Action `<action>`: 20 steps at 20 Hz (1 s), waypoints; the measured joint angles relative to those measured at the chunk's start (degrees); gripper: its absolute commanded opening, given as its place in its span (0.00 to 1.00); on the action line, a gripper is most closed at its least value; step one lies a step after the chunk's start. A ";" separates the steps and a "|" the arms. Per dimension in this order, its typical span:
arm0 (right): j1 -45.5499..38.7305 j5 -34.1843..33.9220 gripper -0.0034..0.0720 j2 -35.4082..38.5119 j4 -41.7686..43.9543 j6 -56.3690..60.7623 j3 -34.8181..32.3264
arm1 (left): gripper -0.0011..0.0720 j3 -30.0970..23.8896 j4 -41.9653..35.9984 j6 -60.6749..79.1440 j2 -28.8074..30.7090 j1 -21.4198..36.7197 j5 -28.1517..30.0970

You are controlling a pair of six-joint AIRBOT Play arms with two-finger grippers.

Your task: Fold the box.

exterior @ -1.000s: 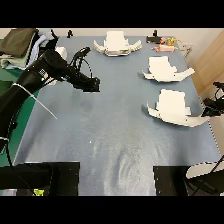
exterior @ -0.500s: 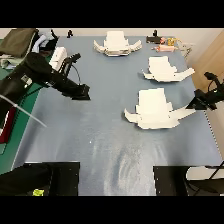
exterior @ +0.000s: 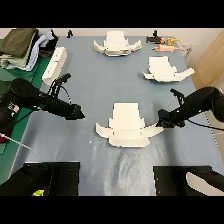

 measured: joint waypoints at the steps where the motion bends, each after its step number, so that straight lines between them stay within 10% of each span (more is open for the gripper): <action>1: 1.66 1.44 0.47 1.05 -0.33 2.12 -1.05 | 0.03 -0.55 -0.35 0.17 0.11 0.11 0.15; 10: 5.62 2.62 0.47 2.97 -11.98 16.90 -3.58 | 0.03 -1.90 -1.97 0.72 0.33 0.22 2.25; 17: 5.95 2.21 0.41 1.11 -4.98 14.64 -3.72 | 0.03 -1.90 -2.14 0.74 0.33 0.22 2.67; 20: 6.01 2.45 0.20 -1.57 -1.46 11.96 -3.72 | 0.03 -1.90 -2.36 0.72 0.28 0.22 2.49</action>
